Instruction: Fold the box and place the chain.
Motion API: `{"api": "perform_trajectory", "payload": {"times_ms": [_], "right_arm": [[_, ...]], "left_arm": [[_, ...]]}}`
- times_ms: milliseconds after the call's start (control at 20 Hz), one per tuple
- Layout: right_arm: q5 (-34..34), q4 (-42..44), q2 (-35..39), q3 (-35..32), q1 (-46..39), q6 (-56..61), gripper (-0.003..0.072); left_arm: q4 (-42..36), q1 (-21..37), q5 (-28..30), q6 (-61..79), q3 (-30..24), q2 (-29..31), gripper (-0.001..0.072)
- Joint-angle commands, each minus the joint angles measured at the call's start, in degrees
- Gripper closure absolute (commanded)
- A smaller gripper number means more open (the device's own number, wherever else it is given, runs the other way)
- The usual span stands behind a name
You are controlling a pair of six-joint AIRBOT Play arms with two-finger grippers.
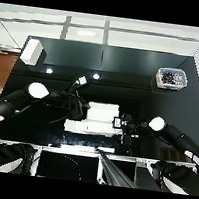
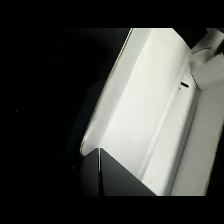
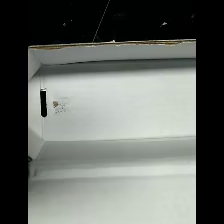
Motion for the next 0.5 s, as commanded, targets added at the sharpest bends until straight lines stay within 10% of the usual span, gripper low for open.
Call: {"api": "perform_trajectory", "payload": {"times_ms": [0, 150, 450], "right_arm": [[-0.07, -0.02, -0.04, 0.00, 0.04, 0.02, 0.0266], [-0.07, 0.00, -0.04, 0.00, 0.04, 0.00, 0.0266], [-0.07, 0.00, -0.04, 0.00, 0.04, 0.02, 0.0266]], "left_arm": [[9.79, 4.94, -12.11, -0.04, 0.37, 6.01, 0.0609], [16.94, 5.51, -15.37, 0.07, -0.07, 7.32, 0.0007], [12.31, 2.40, -10.51, 18.16, -8.98, 6.29, 0.0007]]}}
